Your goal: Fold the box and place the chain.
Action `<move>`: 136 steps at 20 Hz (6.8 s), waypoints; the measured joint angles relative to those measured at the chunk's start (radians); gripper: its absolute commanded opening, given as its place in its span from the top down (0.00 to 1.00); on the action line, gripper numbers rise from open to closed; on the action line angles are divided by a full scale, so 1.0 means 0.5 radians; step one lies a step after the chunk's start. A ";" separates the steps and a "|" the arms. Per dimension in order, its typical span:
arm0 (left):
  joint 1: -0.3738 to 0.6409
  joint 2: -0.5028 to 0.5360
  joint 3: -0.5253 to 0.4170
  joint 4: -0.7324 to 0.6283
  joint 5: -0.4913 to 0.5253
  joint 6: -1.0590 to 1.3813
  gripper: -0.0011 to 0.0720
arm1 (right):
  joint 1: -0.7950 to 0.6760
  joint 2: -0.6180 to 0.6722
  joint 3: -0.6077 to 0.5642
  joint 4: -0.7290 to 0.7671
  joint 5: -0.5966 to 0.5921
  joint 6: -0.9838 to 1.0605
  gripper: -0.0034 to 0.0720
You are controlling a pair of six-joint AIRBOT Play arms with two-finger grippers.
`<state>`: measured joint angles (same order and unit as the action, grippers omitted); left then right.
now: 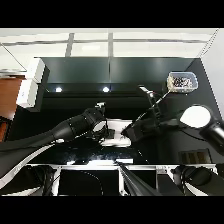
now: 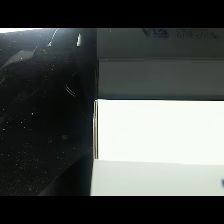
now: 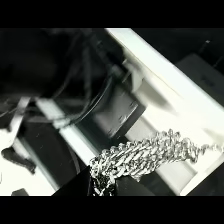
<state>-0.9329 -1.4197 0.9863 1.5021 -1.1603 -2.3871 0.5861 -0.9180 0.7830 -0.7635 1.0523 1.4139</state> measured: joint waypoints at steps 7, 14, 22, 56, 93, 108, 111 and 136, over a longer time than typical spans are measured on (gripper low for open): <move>0.000 0.000 0.000 0.000 -0.001 0.000 0.94 | -0.021 -0.098 0.002 -0.201 -0.056 0.110 0.44; 0.000 0.000 0.000 -0.001 -0.002 0.000 0.94 | -0.676 0.140 -0.002 -1.321 0.082 0.565 0.00; 0.000 0.000 0.000 -0.001 -0.002 0.000 0.94 | -1.197 -0.617 0.167 -1.511 -0.565 0.903 0.00; 0.000 0.000 0.000 0.000 -0.001 0.000 0.94 | -1.021 0.420 1.145 -0.381 0.872 0.051 0.94; 0.000 0.000 0.000 0.001 0.000 0.000 0.94 | 0.061 0.047 0.014 -0.358 -0.037 0.381 0.93; 0.000 0.000 0.000 0.001 -0.001 0.000 0.94 | 0.139 0.058 0.014 -0.396 -0.009 0.562 0.94; 0.000 0.000 0.000 0.001 -0.001 0.000 0.94 | 0.139 0.058 0.014 -0.497 0.032 0.691 0.94; 0.000 0.000 0.000 0.001 -0.001 0.000 0.94 | -0.552 0.117 -0.009 -0.974 0.254 0.570 0.39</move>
<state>-0.9329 -1.4197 0.9863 1.5024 -1.1606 -2.3871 0.3099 -0.8597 0.7784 -1.2503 1.1793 1.6989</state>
